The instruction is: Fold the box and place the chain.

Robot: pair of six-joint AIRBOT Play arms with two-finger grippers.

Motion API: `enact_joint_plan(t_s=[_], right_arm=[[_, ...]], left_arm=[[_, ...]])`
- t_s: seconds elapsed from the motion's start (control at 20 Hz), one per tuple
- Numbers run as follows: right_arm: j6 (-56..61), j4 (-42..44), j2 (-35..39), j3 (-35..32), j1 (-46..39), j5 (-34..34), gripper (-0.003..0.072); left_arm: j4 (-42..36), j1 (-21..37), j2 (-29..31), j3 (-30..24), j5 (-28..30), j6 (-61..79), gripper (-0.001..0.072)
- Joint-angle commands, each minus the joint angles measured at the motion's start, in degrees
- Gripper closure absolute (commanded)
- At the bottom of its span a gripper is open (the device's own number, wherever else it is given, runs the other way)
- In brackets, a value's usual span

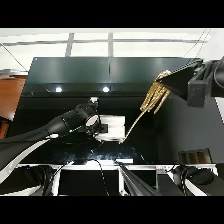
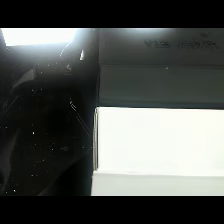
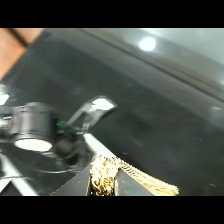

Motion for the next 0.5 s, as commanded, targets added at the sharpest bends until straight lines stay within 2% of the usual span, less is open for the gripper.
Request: enact_joint_plan(t_s=[0.0, 0.25, 0.45], right_arm=[[0.17, 2.58, -0.04, -0.9, 2.32, -0.26, 0.0667], [-0.83, 5.6, -1.09, -3.82, 2.32, 0.61, 0.0666], [-3.52, 11.08, -3.26, -6.99, 2.38, -1.62, 0.0667]], left_arm=[[0.02, 0.0, 0.0, -0.02, 0.22, 0.0, 0.0677], [0.04, 0.0, 0.0, -0.02, 0.2, 0.0, 0.0677], [0.02, -0.02, 0.0, -0.02, 0.17, 0.07, 0.0677]])
